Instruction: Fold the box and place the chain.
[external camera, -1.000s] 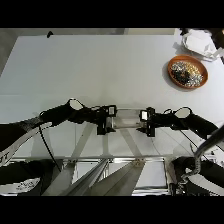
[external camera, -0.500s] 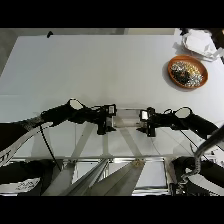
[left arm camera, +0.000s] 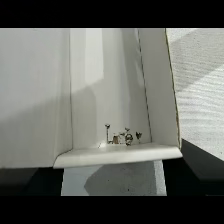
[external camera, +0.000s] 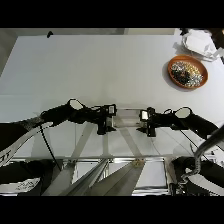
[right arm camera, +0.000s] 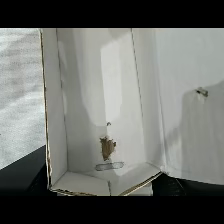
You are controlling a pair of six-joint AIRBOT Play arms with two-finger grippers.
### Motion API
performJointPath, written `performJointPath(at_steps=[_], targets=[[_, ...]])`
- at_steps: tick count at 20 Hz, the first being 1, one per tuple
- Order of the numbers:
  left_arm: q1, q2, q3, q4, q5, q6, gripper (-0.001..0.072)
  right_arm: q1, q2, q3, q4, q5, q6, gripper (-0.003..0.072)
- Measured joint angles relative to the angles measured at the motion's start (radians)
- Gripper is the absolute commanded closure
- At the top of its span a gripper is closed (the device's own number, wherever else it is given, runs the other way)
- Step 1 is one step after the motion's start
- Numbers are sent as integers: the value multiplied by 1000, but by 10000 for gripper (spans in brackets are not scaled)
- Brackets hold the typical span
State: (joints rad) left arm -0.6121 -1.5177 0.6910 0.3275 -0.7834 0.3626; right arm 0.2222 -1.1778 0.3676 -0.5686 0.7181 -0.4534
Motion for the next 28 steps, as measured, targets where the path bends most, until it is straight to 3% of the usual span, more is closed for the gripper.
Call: performJointPath(at_steps=[12, 13, 14, 15, 22, 28], targets=[[0, 0, 0, 0, 0, 0, 339, 0, 0, 0, 0, 5, 1, 370], [0, 0, 0, 0, 1, 0, 339, 0, 0, 0, 0, 8, 3, 290], [0, 0, 0, 0, 1, 0, 339, 0, 0, 0, 0, 10, 4, 61], [-1, -1, 0, -2, 2, 0, 339, 0, 2, 0, 0, 12, 6, -4], [-1, -1, 0, -1, 2, -1, 338, 0, 68, -1, -43, 11, 56, -7], [-1, -1, 0, 0, 2, -1, 339, 0, 234, -1, -320, 22, 332, 7]])
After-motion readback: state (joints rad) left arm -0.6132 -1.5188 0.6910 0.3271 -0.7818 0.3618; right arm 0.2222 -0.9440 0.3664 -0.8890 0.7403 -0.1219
